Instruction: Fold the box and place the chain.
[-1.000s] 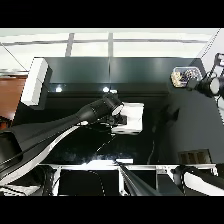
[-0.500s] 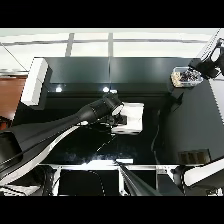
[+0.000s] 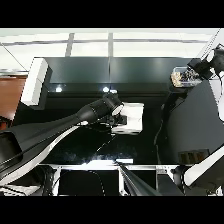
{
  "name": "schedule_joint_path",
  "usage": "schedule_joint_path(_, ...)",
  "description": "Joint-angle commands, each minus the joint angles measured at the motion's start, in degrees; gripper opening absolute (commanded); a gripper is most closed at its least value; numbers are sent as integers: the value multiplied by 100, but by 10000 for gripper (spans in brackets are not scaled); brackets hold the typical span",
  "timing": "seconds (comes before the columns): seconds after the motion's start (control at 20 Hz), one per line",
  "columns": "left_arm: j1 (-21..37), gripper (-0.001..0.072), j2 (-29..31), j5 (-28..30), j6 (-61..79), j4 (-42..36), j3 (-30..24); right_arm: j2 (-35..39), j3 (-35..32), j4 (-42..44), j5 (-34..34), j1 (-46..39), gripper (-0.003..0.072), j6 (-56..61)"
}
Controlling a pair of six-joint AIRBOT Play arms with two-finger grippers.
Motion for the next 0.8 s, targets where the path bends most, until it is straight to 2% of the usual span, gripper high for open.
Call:
schedule_joint_path(0.0, 4, 26, -2, -7, 0, 0, 4, -190, 70, 24, -199, -33, 611, 74)
schedule_joint_path(0.1, 4, 26, -2, -7, 0, 0, 4, -256, 70, 26, -210, -28, 589, 72)
schedule_joint_path(0.15, 4, 26, -2, -7, 0, 2, 4, -264, 70, 28, -205, -28, 504, 68)
schedule_joint_path(0.25, 4, 26, -2, -7, 0, 0, 4, -245, 74, 46, -173, -31, 256, 37)
schedule_joint_path(0.3, 4, 26, -2, -7, 0, 0, 4, -238, 90, 57, -85, -28, 173, -57)
schedule_joint_path(0.35, 4, 26, -2, -7, 0, 0, 4, -203, 109, 114, 44, -33, 4, -271)
schedule_joint_path(0.5, 4, 26, -2, -7, 0, 0, 4, 114, 114, 87, 256, -33, 12, -695)
schedule_joint_path(0.75, 4, 26, -2, -9, 0, -4, 4, 1150, 114, 245, 560, -33, 9, -1858)
